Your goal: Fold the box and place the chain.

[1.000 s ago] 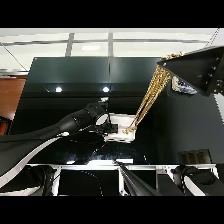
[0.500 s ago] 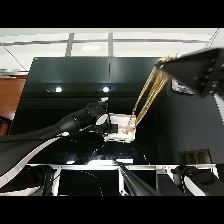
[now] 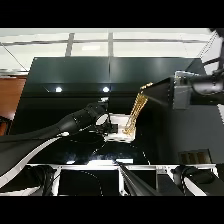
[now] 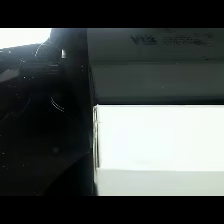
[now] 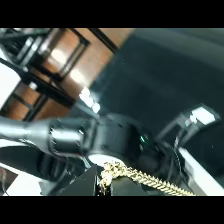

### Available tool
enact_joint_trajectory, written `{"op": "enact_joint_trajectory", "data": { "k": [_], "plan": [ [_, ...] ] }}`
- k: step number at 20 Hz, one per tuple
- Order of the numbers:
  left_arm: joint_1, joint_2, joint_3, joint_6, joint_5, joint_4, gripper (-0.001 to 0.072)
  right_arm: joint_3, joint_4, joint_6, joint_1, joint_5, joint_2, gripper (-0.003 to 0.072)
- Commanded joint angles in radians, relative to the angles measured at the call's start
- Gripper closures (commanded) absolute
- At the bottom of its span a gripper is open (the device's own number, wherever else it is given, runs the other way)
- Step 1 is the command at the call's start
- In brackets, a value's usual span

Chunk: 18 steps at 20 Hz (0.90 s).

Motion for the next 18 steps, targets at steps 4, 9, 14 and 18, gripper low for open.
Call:
{"op": "enact_joint_trajectory", "data": {
  "k": [4,9,14,18],
  "plan": [
    [0.000,0.000,0.000,0.000,0.001,0.000,0.0678,-0.155,-0.041,0.013,0.014,-0.004,-0.005,0.0676],
    [0.000,0.000,0.000,0.000,0.000,0.000,0.0678,-0.355,-0.037,0.021,0.081,-0.123,-0.010,0.0675],
    [0.000,0.000,0.000,0.000,0.000,0.000,0.0678,-0.474,-0.079,0.028,0.122,-0.232,-0.058,0.0673],
    [0.000,0.000,0.000,0.000,0.000,0.000,0.0678,-0.473,-0.133,0.051,0.090,-0.243,-0.061,0.0363]
  ]
}}
